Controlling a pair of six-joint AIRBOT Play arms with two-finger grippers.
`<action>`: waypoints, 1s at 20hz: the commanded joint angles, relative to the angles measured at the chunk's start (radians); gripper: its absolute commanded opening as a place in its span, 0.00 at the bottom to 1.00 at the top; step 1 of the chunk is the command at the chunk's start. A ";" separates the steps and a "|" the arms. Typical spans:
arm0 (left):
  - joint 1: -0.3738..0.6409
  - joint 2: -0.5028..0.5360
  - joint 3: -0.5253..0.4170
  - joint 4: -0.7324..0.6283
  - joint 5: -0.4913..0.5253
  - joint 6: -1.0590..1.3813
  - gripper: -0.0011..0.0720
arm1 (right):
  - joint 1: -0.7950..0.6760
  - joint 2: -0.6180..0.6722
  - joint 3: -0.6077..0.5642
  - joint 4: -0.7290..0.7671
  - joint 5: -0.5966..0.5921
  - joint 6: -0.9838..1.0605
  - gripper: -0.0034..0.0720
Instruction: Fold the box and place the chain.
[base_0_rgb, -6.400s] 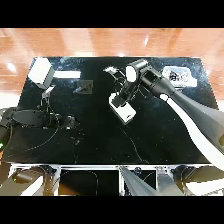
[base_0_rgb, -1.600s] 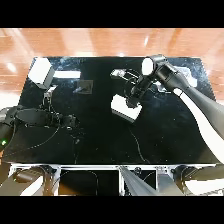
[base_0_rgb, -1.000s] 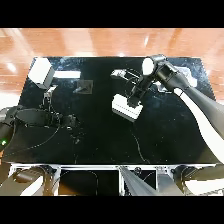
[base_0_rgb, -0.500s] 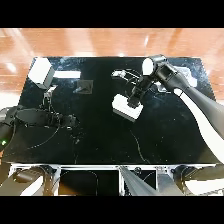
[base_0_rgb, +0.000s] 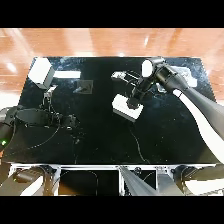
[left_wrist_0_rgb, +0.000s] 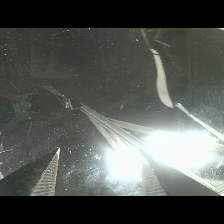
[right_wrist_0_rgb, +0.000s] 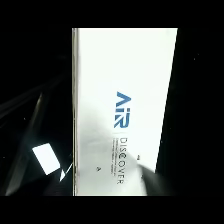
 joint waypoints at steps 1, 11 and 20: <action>0.001 0.000 0.001 -0.001 0.000 0.000 0.83 | 0.001 0.001 0.000 0.004 -0.013 0.001 0.92; 0.001 0.000 0.002 -0.005 0.000 0.000 0.83 | 0.001 0.006 0.001 0.003 -0.014 0.021 0.92; 0.001 0.000 0.002 -0.019 -0.005 0.000 0.83 | -0.001 0.011 0.041 -0.024 -0.048 0.088 0.92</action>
